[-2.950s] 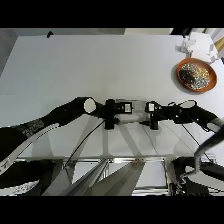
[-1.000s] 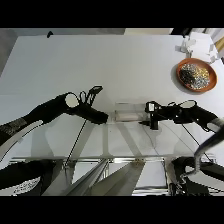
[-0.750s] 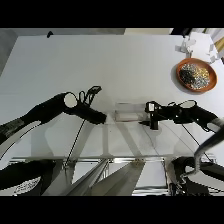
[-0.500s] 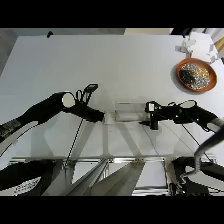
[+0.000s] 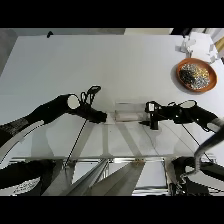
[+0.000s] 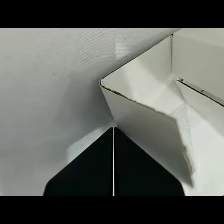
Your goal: Fold the box and place the chain.
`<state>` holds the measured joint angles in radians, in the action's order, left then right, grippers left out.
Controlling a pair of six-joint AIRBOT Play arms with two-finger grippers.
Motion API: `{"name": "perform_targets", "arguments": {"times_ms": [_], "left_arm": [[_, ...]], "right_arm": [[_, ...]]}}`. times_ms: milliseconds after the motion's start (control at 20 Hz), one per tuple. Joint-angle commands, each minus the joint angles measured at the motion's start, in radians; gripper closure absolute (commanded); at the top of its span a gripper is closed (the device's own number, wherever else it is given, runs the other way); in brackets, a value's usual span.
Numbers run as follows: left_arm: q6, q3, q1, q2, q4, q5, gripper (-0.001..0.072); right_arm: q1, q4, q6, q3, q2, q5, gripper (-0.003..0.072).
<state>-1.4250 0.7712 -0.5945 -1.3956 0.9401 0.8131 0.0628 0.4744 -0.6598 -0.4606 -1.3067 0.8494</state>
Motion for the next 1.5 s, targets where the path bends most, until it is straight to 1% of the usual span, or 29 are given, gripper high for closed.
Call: {"name": "perform_targets", "arguments": {"times_ms": [0, 300, 550, 900, 950, 1050, 1200, 1250, 1300, 1350, 1450], "left_arm": [[0.06, 0.0, -0.008, -0.004, -0.043, -0.006, 0.0709], [0.06, 0.0, -0.008, 0.002, -0.04, -0.006, 0.0709], [0.055, 0.0, -0.002, 0.053, -0.036, -0.008, 0.0709], [0.06, 0.0, -0.012, 0.061, -0.101, -0.01, 0.0695], [0.06, 0.001, -0.012, 0.061, -0.106, -0.011, 0.0686], [0.073, 0.005, -0.016, 0.062, -0.125, -0.016, 0.0599], [0.098, 0.023, -0.035, 0.062, -0.154, -0.037, 0.0596], [0.1, 0.033, -0.041, 0.062, -0.159, -0.043, 0.0578], [0.101, 0.04, -0.045, 0.062, -0.166, -0.05, 0.0509], [0.1, 0.046, -0.048, 0.062, -0.17, -0.054, 0.0478], [0.1, 0.053, -0.055, 0.062, -0.172, -0.055, 0.0477]], "right_arm": [[0.0, 0.0, 0.0, -0.001, 0.0, 0.0, 0.0211], [0.0, 0.0, 0.0, -0.001, 0.0, 0.0, 0.0211], [0.0, 0.0, 0.0, -0.001, 0.0, 0.0, 0.0211], [0.0, 0.0, 0.0, -0.001, 0.0, 0.0, 0.0211], [0.0, 0.0, 0.0, -0.001, 0.0, 0.0, 0.0211], [0.0, 0.0, 0.0, -0.001, 0.0, 0.0, 0.0211], [0.0, 0.0, 0.0, -0.001, 0.0, 0.0, 0.0211], [0.0, 0.0, 0.0, -0.001, 0.0, 0.0, 0.0211], [0.0, 0.0, 0.0, -0.001, 0.0, 0.0, 0.0211], [0.0, 0.0, 0.0, -0.001, 0.0, 0.0, 0.0211], [0.0, 0.0, 0.0, -0.001, 0.0, 0.0, 0.0211]]}}
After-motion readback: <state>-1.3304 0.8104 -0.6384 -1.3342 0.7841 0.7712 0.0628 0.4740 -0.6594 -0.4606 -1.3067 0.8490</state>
